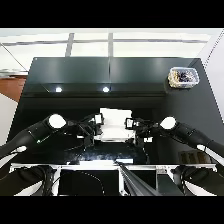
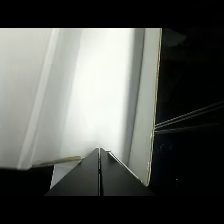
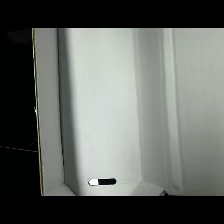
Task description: Fold the box and place the chain.
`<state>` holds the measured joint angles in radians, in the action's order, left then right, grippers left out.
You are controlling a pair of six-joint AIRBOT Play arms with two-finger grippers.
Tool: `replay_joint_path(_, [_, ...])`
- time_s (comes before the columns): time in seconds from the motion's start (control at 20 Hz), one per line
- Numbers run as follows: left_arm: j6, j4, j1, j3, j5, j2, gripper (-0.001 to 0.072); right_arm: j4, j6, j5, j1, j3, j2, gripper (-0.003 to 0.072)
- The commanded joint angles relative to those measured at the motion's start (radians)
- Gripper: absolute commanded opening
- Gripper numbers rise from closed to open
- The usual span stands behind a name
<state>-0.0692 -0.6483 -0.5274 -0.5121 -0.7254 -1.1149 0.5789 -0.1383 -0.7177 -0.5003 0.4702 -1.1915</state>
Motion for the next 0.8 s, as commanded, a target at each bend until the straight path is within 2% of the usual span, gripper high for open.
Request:
replay_joint_path(0.0, [-0.294,-0.131,0.088,0.0,-0.04,0.089,0.0026,0.002,-0.004,-0.003,-0.001,0.0,-0.001,0.0407])
replay_joint_path(0.15, [-0.646,-0.3,0.261,0.0,-0.182,0.207,0.0027,0.002,-0.004,-0.003,-0.001,0.0,-0.001,0.0407])
replay_joint_path(0.3, [-0.799,-0.344,0.433,0.002,-0.286,0.266,0.0027,0.002,-0.004,-0.003,0.0,0.0,-0.001,0.0407])
replay_joint_path(0.45, [-1.109,-0.346,0.584,0.005,-0.304,0.247,0.0028,0.002,-0.004,-0.003,-0.001,0.0,-0.001,0.0407])
replay_joint_path(0.5, [-1.143,-0.345,0.614,0.011,-0.306,0.236,0.0029,0.002,-0.004,-0.003,-0.001,0.0,-0.001,0.0407])
replay_joint_path(0.6, [-1.191,-0.34,0.653,0.039,-0.328,0.209,0.0029,0.002,-0.004,-0.003,-0.001,0.0,-0.001,0.0407])
replay_joint_path(0.75, [-1.291,-0.277,0.677,0.085,-0.36,0.117,0.0029,0.002,-0.004,-0.003,-0.001,0.0,-0.001,0.0407])
